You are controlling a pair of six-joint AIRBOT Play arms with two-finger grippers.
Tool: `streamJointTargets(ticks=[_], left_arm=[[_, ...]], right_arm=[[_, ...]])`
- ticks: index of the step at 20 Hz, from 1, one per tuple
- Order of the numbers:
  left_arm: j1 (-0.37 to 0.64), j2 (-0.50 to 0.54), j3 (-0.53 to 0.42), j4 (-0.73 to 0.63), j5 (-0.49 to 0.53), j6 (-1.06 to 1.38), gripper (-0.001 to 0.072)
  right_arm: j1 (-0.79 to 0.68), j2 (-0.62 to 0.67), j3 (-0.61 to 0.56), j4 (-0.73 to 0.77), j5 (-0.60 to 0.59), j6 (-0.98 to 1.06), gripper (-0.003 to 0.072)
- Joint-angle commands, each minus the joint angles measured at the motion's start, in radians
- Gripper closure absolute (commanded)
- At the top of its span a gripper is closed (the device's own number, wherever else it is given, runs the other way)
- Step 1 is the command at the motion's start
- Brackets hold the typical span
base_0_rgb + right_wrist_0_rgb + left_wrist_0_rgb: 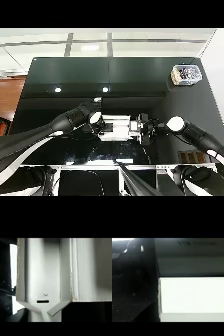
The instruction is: Fold the box and place the chain.
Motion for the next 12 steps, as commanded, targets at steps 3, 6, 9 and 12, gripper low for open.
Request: streamJointTargets(ticks=[3, 6, 9, 12], left_arm=[[0.001, 0.000, 0.001, 0.006, 0.003, -0.001, 0.0684], [0.001, 0.000, 0.001, 0.006, 0.003, -0.001, 0.0684], [0.001, -0.001, 0.001, 0.006, 0.008, -0.001, 0.0683], [0.001, -0.003, 0.001, 0.006, 0.010, -0.001, 0.0684]], right_arm=[[0.000, 0.010, -0.001, 0.038, 0.039, 0.002, 0.0408], [0.000, 0.003, -0.001, 0.085, 0.039, 0.002, 0.0444], [0.000, -0.032, -0.001, 0.216, 0.043, -0.011, 0.0444], [0.000, -0.057, -0.001, 0.270, 0.019, -0.023, 0.0444]])
